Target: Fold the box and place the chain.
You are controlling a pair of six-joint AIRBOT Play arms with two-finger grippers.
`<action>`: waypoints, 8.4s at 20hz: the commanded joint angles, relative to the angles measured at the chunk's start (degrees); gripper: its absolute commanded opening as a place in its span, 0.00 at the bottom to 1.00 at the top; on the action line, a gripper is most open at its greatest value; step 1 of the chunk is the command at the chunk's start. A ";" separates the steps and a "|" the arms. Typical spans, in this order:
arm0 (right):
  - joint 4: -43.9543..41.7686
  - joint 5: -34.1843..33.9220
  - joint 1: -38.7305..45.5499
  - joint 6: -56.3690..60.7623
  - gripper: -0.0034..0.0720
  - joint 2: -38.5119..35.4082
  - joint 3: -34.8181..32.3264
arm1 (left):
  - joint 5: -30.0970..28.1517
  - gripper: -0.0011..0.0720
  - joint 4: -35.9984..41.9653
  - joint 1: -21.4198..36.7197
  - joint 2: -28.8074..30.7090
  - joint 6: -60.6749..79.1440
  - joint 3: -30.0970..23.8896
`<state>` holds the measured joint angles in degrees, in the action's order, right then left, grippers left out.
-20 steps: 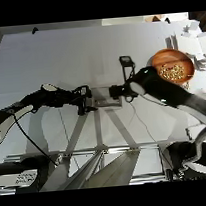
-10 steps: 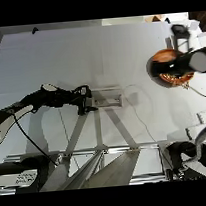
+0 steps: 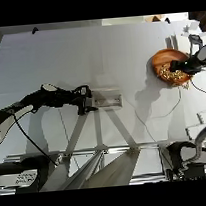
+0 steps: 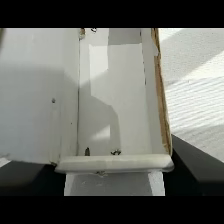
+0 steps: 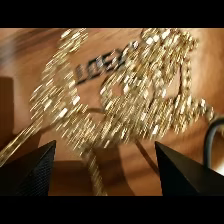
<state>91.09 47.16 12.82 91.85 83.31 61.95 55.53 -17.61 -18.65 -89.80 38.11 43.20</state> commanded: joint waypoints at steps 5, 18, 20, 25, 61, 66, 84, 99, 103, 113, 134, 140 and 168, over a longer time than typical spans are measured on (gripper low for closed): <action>-1.36 1.86 1.18 1.84 0.88 10.14 3.28 | -0.02 0.55 0.00 0.00 -0.02 0.00 0.00; 1.09 5.44 -4.13 -4.13 0.06 -5.73 3.23 | 0.00 0.55 0.00 0.00 -0.02 0.00 0.00; 2.89 10.14 -6.45 -5.60 0.06 -10.75 3.21 | 0.00 0.55 0.02 0.00 -0.02 0.00 0.00; 4.66 24.70 -16.09 -9.73 0.05 -21.35 3.21 | -0.02 0.55 0.00 0.00 -0.02 0.00 0.00; -32.98 12.96 -46.64 -34.12 0.06 -14.01 2.36 | -0.02 0.55 0.00 0.00 -0.02 0.00 0.00; -31.50 18.45 -41.77 -31.67 0.44 -15.32 2.38 | 0.00 0.55 0.02 0.00 -0.02 0.00 0.00; -0.42 6.05 -19.85 31.74 0.98 -16.52 -11.54 | 0.00 0.55 0.00 0.00 -0.02 0.00 0.00; 27.65 -8.00 -23.87 64.37 0.42 1.84 -8.26 | 0.00 0.55 0.00 0.00 -0.02 0.00 0.00; 25.31 -6.95 -23.89 63.08 0.06 1.51 -8.26 | 0.00 0.55 0.02 0.00 -0.02 0.00 0.00; 2.01 12.76 -23.96 1.40 0.05 -18.10 -8.28 | 0.00 0.55 0.00 0.00 -0.02 0.00 0.00; -55.06 9.31 -37.75 -50.51 0.05 -23.39 -8.26 | 0.00 0.55 0.00 0.00 -0.02 0.00 0.00; -57.35 9.22 -37.75 -50.36 0.05 -21.94 -8.28 | 0.00 0.55 0.02 0.00 -0.02 0.00 0.00; -12.79 6.95 -18.64 0.87 0.94 -20.57 -13.46 | -0.02 0.55 0.00 0.00 -0.02 0.00 0.00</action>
<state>73.08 55.99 -7.33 85.23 60.47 49.84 55.53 -17.58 -18.65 -89.82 38.11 43.20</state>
